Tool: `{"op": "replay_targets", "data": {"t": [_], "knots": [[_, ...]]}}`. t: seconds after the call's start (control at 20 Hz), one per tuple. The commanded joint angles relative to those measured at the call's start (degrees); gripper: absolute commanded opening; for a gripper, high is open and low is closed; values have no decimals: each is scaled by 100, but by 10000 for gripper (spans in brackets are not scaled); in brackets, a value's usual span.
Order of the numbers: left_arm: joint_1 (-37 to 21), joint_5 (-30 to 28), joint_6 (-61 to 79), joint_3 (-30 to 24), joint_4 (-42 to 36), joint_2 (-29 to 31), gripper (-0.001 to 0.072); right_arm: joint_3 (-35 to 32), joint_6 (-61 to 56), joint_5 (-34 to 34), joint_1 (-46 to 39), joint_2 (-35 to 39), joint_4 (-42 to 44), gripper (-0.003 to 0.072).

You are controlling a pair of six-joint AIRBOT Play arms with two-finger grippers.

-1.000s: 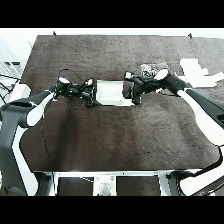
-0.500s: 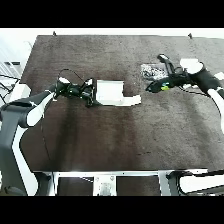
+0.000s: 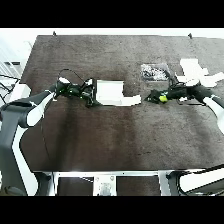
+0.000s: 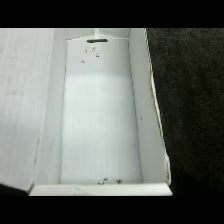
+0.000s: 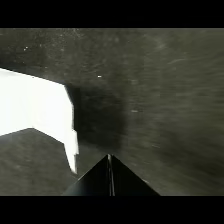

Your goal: Fold the box and place the chain.

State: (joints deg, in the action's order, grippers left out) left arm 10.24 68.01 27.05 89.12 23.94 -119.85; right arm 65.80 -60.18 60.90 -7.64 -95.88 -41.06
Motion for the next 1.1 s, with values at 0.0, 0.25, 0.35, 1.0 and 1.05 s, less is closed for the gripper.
{"op": "replay_targets", "data": {"t": [0.0,0.25,0.35,1.0,1.05], "knots": [[-4,0,-2,-2,2,-4,300,-61,-68,-304,417,-424,693,16],[-4,0,-2,0,2,-4,300,157,103,-402,1049,-612,1261,17],[-4,0,-2,-2,2,-4,300,365,55,-358,1117,-560,1259,17],[-4,2,-2,0,2,-4,301,560,-98,-260,1440,-195,1250,344],[-4,2,-2,0,2,-4,300,584,-109,-258,1449,-195,1228,344]]}}
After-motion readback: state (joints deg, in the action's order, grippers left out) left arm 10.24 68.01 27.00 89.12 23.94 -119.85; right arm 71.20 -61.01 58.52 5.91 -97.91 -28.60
